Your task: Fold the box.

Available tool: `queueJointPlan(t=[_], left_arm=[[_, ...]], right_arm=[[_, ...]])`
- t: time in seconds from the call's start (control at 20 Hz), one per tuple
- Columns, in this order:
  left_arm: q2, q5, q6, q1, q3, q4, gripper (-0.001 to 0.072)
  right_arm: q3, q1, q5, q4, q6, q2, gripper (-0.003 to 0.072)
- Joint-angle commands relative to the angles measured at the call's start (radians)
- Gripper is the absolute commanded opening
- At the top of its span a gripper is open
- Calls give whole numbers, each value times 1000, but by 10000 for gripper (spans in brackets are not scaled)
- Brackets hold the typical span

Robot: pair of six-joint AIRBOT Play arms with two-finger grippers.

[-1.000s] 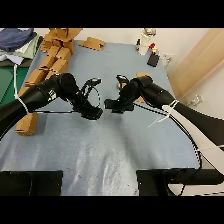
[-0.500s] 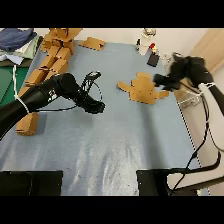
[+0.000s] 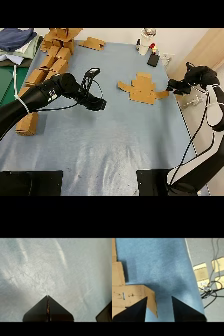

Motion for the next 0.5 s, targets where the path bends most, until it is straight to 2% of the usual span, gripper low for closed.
queueJointPlan(t=[0.0, 0.1, 0.2, 0.25, 0.4, 0.45], left_arm=[[-1, 5, -2, 0, 0, -18, 13], [-1, 3, -1, 0, 0, -48, 13], [0, -2, -1, 1, 0, -85, 13], [0, -7, -1, 1, 0, -97, 13], [0, -42, -1, 3, 0, -118, 13], [0, -54, -2, 5, 0, -124, 13]], right_arm=[[18, -2, -44, 86, -97, -58, 463], [18, 19, -73, 92, -122, -76, 460], [19, 46, -73, 102, -143, -78, 420], [26, 60, -74, 101, -152, -80, 356], [34, 88, -99, 106, -151, -82, 248], [34, 93, -111, 105, -151, -82, 119]])
